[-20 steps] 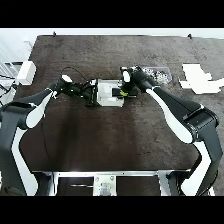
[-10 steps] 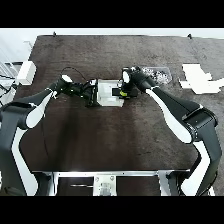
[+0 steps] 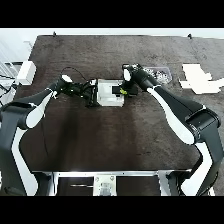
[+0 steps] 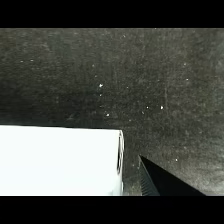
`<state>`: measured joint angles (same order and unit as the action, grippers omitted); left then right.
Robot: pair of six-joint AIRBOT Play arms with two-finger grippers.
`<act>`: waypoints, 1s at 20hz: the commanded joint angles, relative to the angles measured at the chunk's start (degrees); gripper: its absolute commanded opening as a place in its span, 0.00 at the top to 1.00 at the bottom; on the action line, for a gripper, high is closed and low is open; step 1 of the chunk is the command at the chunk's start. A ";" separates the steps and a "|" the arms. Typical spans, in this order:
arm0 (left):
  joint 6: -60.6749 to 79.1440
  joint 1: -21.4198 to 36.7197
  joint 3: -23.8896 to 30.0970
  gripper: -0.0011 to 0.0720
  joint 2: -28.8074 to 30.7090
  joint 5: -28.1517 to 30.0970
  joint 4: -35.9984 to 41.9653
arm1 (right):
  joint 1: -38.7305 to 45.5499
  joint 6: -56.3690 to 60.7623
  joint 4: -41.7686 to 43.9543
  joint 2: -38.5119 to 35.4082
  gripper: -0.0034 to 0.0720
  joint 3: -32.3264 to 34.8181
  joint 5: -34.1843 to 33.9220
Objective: Fold the box and place the chain.
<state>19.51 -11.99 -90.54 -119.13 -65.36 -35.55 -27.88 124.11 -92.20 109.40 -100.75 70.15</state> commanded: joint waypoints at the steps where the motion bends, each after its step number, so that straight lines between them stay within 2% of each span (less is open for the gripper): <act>1: 0.02 0.02 0.00 0.34 0.02 -0.02 -0.02 | -0.02 -2.32 0.04 -1.53 0.35 -0.20 0.94; 10: 0.02 0.02 0.00 0.34 0.02 0.00 -0.02 | -0.04 -4.59 0.26 -2.03 0.36 0.11 1.90; 11: 0.02 0.02 0.00 0.34 0.02 0.00 -0.02 | -0.04 -4.59 0.26 -1.42 0.40 0.44 1.92; 13: 0.02 0.02 0.00 0.34 0.02 -0.02 -0.02 | -0.02 -4.57 0.22 -0.31 0.41 1.90 1.95; 14: 0.02 0.02 0.00 0.34 0.02 0.00 -0.02 | -0.02 -4.57 0.13 0.28 0.46 2.10 1.92; 15: 0.02 0.02 0.00 0.34 0.02 -0.02 -0.02 | -0.02 -4.55 0.00 0.72 0.57 2.10 1.86; 17: 0.02 0.02 0.00 0.34 0.02 0.00 -0.02 | -0.02 -4.11 -0.02 0.90 0.62 2.10 0.24; 19: 0.02 0.02 0.00 0.34 0.02 0.00 -0.02 | -0.02 -4.13 0.00 0.94 0.75 2.10 -0.72; 20: 0.02 0.02 0.00 0.34 0.02 0.00 -0.02 | -0.02 -4.13 0.00 1.07 0.75 2.10 -0.70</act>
